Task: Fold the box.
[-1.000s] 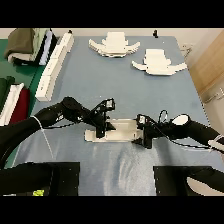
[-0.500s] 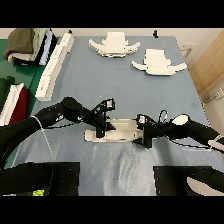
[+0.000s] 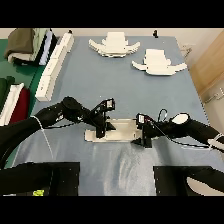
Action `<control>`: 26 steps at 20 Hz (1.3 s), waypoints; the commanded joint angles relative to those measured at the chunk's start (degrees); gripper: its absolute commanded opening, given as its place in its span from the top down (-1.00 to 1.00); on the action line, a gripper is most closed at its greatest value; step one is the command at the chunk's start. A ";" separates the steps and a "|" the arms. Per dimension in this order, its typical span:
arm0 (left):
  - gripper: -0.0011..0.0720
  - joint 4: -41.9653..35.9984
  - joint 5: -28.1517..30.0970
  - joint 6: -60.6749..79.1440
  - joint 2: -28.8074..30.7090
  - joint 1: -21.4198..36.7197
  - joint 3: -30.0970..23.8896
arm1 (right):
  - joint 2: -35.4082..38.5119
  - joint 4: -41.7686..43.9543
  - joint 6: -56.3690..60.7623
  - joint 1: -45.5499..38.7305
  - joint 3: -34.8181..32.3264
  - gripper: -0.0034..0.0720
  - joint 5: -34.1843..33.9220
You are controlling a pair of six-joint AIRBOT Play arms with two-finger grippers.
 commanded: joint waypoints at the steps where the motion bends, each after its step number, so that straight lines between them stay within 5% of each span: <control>1: 0.93 0.00 0.00 0.02 -0.02 0.00 -0.02 | -1.51 0.68 -2.58 -0.11 0.35 -0.82 1.49; 9: 0.93 0.02 0.02 0.02 -0.02 0.00 0.00 | -2.19 -0.79 -3.10 -0.35 1.09 -0.79 1.62; 13: 0.93 0.00 0.00 0.02 -0.02 0.00 0.00 | -2.29 -2.16 -2.80 -0.26 1.11 -0.52 1.03; 26: 0.93 0.00 0.00 0.02 -0.02 0.00 0.00 | -2.40 -3.13 -1.75 0.37 1.11 -0.52 -0.48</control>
